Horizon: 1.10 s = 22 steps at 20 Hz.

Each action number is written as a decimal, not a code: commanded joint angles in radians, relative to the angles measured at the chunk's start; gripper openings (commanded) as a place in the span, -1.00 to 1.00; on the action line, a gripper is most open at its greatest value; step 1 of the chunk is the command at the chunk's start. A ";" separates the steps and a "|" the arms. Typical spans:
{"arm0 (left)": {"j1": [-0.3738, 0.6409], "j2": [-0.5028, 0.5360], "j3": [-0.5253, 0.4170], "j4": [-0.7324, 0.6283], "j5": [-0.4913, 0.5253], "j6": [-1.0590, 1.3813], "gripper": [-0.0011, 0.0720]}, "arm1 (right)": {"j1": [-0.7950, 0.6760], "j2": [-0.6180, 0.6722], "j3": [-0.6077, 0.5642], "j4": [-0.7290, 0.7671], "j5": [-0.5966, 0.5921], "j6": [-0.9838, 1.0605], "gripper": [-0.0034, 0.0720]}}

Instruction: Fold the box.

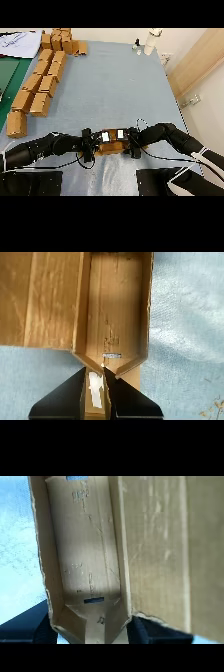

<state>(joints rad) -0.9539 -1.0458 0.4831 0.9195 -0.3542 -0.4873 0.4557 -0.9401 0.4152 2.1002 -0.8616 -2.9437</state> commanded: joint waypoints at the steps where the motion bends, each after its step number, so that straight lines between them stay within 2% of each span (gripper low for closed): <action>1: 0.020 0.001 0.000 0.001 -0.023 0.001 -0.46 | 0.001 0.000 0.001 -0.002 -0.003 0.000 0.46; 17: -0.025 0.000 0.002 -0.056 -0.020 0.054 -0.47 | 0.001 0.000 0.001 -0.002 -0.003 0.000 0.46; 19: -0.025 0.000 0.002 -0.057 -0.020 0.053 -0.69 | 0.001 0.000 0.001 -0.002 -0.003 0.000 0.46; 22: -0.025 0.000 0.002 -0.060 -0.017 0.053 -0.69 | 0.001 0.000 0.001 -0.002 -0.003 0.000 0.46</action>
<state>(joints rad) -0.9779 -1.0462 0.4843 0.8639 -0.3740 -0.4370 0.4561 -0.9401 0.4152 2.0972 -0.8658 -2.9444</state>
